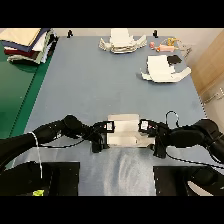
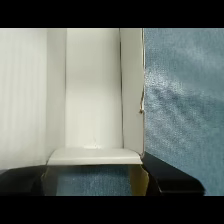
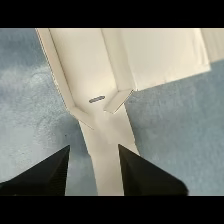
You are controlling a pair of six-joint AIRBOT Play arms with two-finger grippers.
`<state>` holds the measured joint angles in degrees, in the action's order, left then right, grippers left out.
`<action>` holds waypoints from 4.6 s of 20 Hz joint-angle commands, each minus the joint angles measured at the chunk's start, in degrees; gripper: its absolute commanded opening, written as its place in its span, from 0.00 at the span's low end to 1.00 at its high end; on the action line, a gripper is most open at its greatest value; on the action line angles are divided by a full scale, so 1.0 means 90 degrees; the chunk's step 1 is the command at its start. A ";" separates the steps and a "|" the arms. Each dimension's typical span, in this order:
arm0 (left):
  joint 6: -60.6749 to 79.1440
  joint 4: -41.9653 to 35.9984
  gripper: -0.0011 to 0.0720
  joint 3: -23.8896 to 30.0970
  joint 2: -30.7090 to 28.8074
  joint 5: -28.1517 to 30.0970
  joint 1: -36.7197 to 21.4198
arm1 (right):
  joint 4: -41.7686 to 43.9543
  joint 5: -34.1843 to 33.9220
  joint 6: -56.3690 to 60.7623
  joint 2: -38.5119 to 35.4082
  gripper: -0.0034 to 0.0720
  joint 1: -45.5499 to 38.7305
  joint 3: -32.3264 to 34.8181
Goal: Fold the box.
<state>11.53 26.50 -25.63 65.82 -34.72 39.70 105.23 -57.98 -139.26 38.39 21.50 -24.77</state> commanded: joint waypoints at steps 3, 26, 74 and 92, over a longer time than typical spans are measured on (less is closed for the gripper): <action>0.0002 -0.0017 0.66 -0.0002 -0.0005 0.0080 -0.0005 | 0.0068 0.1290 -0.1151 0.0721 0.67 0.0005 0.0155; 0.0002 -0.0017 0.66 -0.0002 -0.0005 0.0078 -0.0005 | 0.1433 0.1887 -0.1987 0.1207 0.85 0.0520 0.0155; 0.0002 -0.0017 0.66 -0.0002 -0.0005 0.0078 -0.0005 | 0.0631 -0.0002 0.6603 0.1858 0.67 0.0379 -0.1214; 0.0002 -0.0017 0.66 -0.0002 -0.0005 0.0078 -0.0005 | -0.1603 -0.0784 1.1208 0.3468 0.63 0.2108 -0.2314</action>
<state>11.53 26.35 -25.63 65.82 -34.02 39.70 91.53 -65.82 -42.41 67.96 40.01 -45.32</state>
